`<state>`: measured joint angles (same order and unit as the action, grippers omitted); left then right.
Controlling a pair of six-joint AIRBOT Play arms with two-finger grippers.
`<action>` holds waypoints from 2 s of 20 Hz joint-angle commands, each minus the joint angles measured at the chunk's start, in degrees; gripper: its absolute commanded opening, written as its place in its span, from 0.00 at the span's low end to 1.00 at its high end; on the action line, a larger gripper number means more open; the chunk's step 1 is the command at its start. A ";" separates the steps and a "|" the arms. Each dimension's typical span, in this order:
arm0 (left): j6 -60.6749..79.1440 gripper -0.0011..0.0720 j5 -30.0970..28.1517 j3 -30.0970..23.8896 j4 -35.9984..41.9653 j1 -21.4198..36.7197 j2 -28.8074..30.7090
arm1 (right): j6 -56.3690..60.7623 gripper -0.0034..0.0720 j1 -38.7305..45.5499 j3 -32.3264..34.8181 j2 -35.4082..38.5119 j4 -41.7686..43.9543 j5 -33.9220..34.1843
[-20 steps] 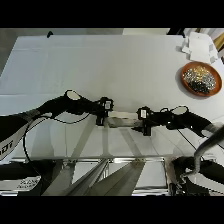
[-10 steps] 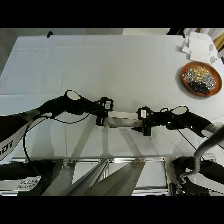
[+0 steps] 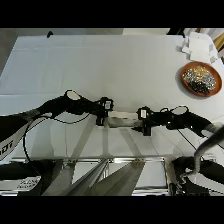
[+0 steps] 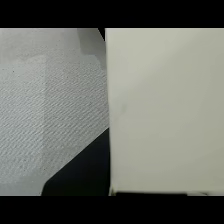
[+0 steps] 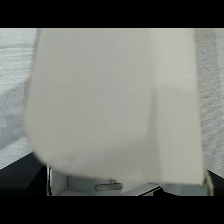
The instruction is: Fold the box and place the chain.
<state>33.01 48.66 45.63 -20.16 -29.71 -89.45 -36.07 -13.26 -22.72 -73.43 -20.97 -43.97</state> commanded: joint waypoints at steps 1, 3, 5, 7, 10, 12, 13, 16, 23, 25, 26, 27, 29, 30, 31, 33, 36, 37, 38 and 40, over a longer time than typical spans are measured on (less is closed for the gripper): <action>0.00 0.03 0.00 0.04 -0.02 -0.02 -0.02 | 0.02 0.59 0.04 -0.02 -0.02 0.02 -0.04; 0.00 0.03 0.11 0.04 -0.02 -0.02 0.00 | 0.02 0.59 0.04 -0.02 -0.02 0.02 -0.04; 0.22 0.06 0.00 0.04 0.17 -0.02 0.02 | 0.02 0.59 0.04 -0.02 -0.02 0.02 -0.04; 0.15 0.47 0.02 0.04 -0.09 0.13 0.13 | 0.02 0.59 0.04 -0.02 -0.02 0.02 -0.04; -0.04 0.71 0.07 0.04 -0.13 0.68 1.75 | 0.02 0.59 0.04 -0.02 -0.02 0.00 -0.07; -0.04 0.71 -0.04 0.04 -0.28 1.40 3.98 | 0.02 0.59 0.04 -0.02 -0.02 0.00 -0.07; -0.04 0.72 0.02 0.04 -0.68 2.01 5.31 | 0.02 0.59 0.04 -0.02 -0.02 0.00 -0.09; -1.86 0.91 -0.04 0.04 -5.11 4.00 9.11 | 0.02 0.59 0.04 -0.02 -0.02 0.02 -0.11; -19.47 0.96 2.49 0.04 -23.91 6.84 19.02 | 0.02 0.59 0.04 -0.02 -0.02 0.02 -0.13; -22.53 0.65 4.98 0.04 -24.74 6.75 22.32 | 0.02 0.59 0.04 -0.02 -0.02 0.02 -0.11; -23.50 0.34 7.34 0.04 -24.68 6.73 23.82 | 0.02 0.59 0.04 -0.02 -0.02 0.00 -0.11; -23.87 0.03 11.10 0.04 -24.63 6.62 25.11 | 0.02 0.59 0.04 -0.02 -0.02 0.02 -0.13; -26.73 0.02 19.26 0.02 -24.63 5.25 25.97 | 0.02 0.59 0.04 -0.02 -0.02 0.02 -0.13; -30.18 0.02 22.34 -0.02 -24.63 3.67 25.92 | 0.02 0.59 0.04 -0.02 -0.02 0.02 -0.13; -33.81 0.02 23.17 -0.26 -24.15 1.88 25.92 | 0.02 0.59 0.04 -0.02 -0.02 0.02 -0.11; -38.93 0.02 22.18 -0.42 -21.77 -2.69 25.38 | 0.02 0.59 0.04 0.00 -0.02 0.00 -0.13; -38.95 0.02 14.27 -0.42 -16.68 -9.16 23.52 | 0.02 0.59 0.04 -0.02 -0.02 0.02 -0.13; -39.10 0.02 9.51 -0.42 -16.22 -10.84 22.71 | 0.02 0.59 0.04 0.00 -0.02 0.00 -0.13; -40.00 0.02 3.52 -0.42 -15.87 -12.22 21.79 | 0.02 0.59 0.04 -0.02 -0.02 0.02 -0.13; -44.04 0.02 -8.66 -0.42 -13.07 -13.14 19.82 | 0.02 0.59 0.04 0.00 -0.02 0.02 -0.13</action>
<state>-6.28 55.31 45.21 -37.06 -39.81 -67.51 -36.07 -13.21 -22.74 -73.43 -20.97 -44.05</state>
